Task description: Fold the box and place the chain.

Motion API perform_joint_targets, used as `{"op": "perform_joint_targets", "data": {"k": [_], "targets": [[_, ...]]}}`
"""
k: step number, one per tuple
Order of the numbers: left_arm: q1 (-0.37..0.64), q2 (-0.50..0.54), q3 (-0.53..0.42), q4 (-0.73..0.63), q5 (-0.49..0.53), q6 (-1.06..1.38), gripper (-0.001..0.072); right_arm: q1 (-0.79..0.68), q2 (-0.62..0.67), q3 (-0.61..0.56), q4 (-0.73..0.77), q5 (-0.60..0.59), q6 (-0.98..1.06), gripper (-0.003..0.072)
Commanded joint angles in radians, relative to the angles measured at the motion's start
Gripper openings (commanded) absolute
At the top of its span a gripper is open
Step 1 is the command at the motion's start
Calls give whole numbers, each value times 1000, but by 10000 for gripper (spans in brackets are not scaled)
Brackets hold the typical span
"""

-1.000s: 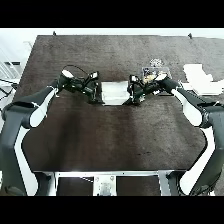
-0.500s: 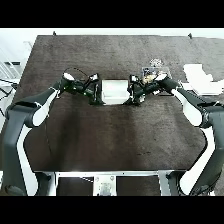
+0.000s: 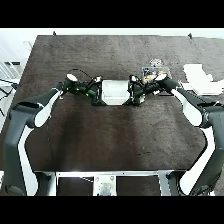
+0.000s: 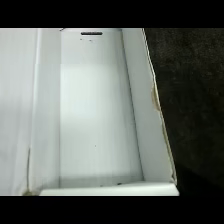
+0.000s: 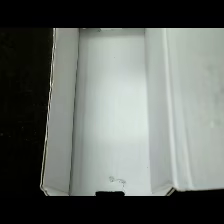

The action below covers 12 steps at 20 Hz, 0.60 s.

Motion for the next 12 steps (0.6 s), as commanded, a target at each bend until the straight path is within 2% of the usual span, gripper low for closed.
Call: {"op": "perform_joint_targets", "data": {"k": [1,12], "targets": [[-5,1,0,9,6,0,695,0,0,0,1,-2,1,584],[-4,2,0,2,4,-20,694,0,0,0,1,-2,2,584]]}}
